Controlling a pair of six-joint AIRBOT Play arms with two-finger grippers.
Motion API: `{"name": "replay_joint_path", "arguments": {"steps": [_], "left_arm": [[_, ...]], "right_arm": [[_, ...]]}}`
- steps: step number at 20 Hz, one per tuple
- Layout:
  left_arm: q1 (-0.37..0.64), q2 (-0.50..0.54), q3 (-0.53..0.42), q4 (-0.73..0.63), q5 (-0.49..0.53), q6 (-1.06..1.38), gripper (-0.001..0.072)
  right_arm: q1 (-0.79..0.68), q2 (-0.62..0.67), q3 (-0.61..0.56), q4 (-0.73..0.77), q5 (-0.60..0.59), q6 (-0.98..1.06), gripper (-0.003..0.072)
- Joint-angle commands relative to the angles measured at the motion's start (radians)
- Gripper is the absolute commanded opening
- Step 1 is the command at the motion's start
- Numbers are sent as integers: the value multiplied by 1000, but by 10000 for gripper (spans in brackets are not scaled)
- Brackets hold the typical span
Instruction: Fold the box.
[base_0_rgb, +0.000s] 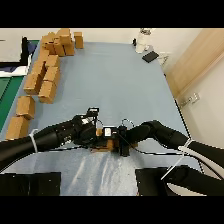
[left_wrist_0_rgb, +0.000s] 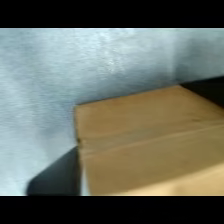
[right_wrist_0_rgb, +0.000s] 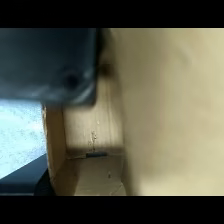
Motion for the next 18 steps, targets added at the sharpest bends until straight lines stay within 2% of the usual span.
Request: {"name": "replay_joint_path", "arguments": {"steps": [1,9,10,11,18], "left_arm": [[-19,-32,28,27,-5,-62,14],[-19,-32,35,15,-6,-58,23],[-19,-32,35,12,-7,-56,255],[-19,-32,37,9,-17,-63,445],[2,14,49,8,-90,-64,442]], "right_arm": [[1,-1,0,0,0,-2,522],[1,-1,0,0,0,-1,522],[1,0,0,0,0,-2,522],[1,-1,0,0,0,-1,522],[1,-1,0,0,0,-1,522]]}}
